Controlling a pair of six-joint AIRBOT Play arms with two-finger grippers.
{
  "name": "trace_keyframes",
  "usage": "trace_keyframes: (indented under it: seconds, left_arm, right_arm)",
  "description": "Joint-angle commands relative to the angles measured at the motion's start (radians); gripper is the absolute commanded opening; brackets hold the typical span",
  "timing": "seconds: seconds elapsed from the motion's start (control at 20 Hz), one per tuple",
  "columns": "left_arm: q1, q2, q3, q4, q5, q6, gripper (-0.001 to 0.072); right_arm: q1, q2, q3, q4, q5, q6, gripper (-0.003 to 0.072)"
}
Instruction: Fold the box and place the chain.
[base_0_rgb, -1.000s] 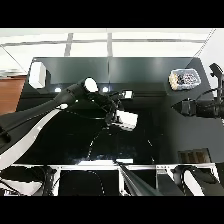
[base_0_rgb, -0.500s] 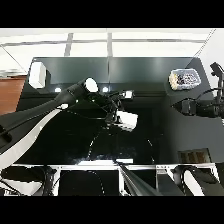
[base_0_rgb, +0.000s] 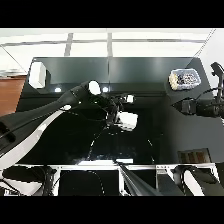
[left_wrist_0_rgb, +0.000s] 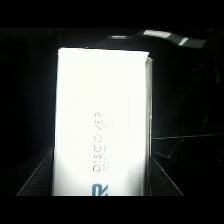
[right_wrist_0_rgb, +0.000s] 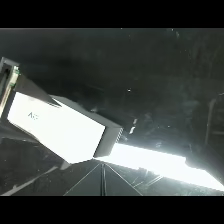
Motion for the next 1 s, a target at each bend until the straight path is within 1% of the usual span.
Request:
trace_keyframes:
  seconds: [0.0, 0.1, 0.15, 0.2, 0.25, 0.35, 0.45, 0.55, 0.65, 0.75, 0.85, 0.95]
  left_arm:
    - [-0.024, -0.016, 0.0, 0.045, 0.106, -0.036, 0.0716]
    - [-0.032, -0.018, 0.0, 0.049, 0.09, -0.046, 0.0709]
    - [-0.036, -0.016, 0.0, 0.057, 0.076, -0.066, 0.0659]
    - [-0.039, -0.014, 0.0, 0.076, 0.054, -0.116, 0.0491]
    - [-0.039, -0.005, 0.0, 0.116, 0.033, -0.193, 0.0361]
    - [-0.021, 0.032, 0.0, 0.239, -0.012, -0.37, 0.0349]
    - [0.037, 0.089, 0.0, 0.396, -0.066, -0.543, 0.0337]
    - [0.138, 0.144, 0.0, 0.554, -0.113, -0.776, 0.0336]
    - [0.277, 0.189, 0.0, 0.681, -0.185, -1.003, 0.0337]
    - [0.436, 0.218, 0.0, 0.735, -0.266, -1.194, 0.0337]
    - [0.592, 0.228, -0.001, 0.74, -0.341, -1.343, 0.0337]
    - [0.718, 0.238, -0.001, 0.74, -0.372, -1.395, 0.0337]
  right_arm:
    - [0.0, 0.0, 0.0, 0.004, -0.007, 0.001, 0.0016]
    - [0.0, 0.0, 0.0, 0.004, -0.013, 0.0, 0.0017]
    - [0.0, 0.0, 0.0, 0.004, -0.016, 0.001, 0.0016]
    - [0.0, 0.0, 0.0, 0.005, -0.023, 0.001, 0.0016]
    - [0.0, 0.0, 0.0, 0.01, -0.028, 0.001, 0.0016]
    - [0.0, 0.0, 0.0, 0.012, -0.038, 0.001, 0.0016]
    - [0.0, 0.0, 0.0, 0.012, -0.043, 0.001, 0.0016]
    - [0.0, 0.0, 0.0, 0.011, -0.043, 0.001, 0.0017]
    - [0.0, 0.0, 0.0, 0.011, -0.043, 0.0, 0.0017]
    - [0.0, 0.0, 0.0, 0.011, -0.045, 0.0, 0.0017]
    - [0.0, 0.0, 0.0, 0.011, -0.05, 0.0, 0.0016]
    - [0.0, 0.0, 0.0, 0.011, -0.052, 0.0, 0.0016]
